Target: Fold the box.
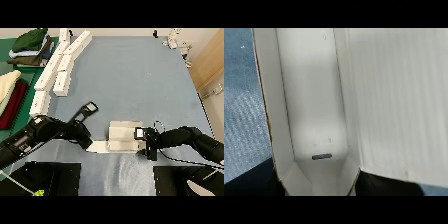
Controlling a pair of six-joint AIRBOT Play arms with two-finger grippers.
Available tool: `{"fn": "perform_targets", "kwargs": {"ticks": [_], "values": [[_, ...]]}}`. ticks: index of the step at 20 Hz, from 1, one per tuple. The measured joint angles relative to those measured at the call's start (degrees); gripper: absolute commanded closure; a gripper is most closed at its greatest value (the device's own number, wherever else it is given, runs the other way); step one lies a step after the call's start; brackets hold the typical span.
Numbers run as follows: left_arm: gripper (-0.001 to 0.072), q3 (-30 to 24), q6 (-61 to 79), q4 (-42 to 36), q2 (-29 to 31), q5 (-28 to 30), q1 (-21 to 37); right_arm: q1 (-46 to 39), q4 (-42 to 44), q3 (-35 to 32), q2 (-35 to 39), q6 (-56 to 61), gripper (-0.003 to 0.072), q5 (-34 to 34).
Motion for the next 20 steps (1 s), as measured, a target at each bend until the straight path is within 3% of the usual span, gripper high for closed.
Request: {"fn": "perform_targets", "kwargs": {"ticks": [4, 6, 9, 12, 20], "values": [[0.0698, -0.59, -15.39, 2.64, 2.1, -6.97, 12.48, 0.0, 0.0, 0.0, 0.0, 0.0, 0.0199, 0.0], [0.0699, -1.97, -15.72, -2.97, 1.7, -8.63, 18.49, 0.0, 0.0, 0.0, 0.0, -0.02, 0.0198, 0.0], [0.0699, -5.64, -13.18, -12.46, -0.42, -8.22, 23.12, 0.0, 0.0, 0.0, 0.0, -0.02, 0.0199, 0.0], [0.0699, -8.85, -11.93, -18.86, -3.04, -4.61, 22.58, 0.0, 0.0, 0.0, 0.0, -0.02, 0.0199, -0.02], [0.0699, -10.97, -12.24, -27.15, -7.19, 6.47, 10.36, 0.0, 0.0, 0.0, 0.0, -0.04, 0.0198, -0.02]]}}
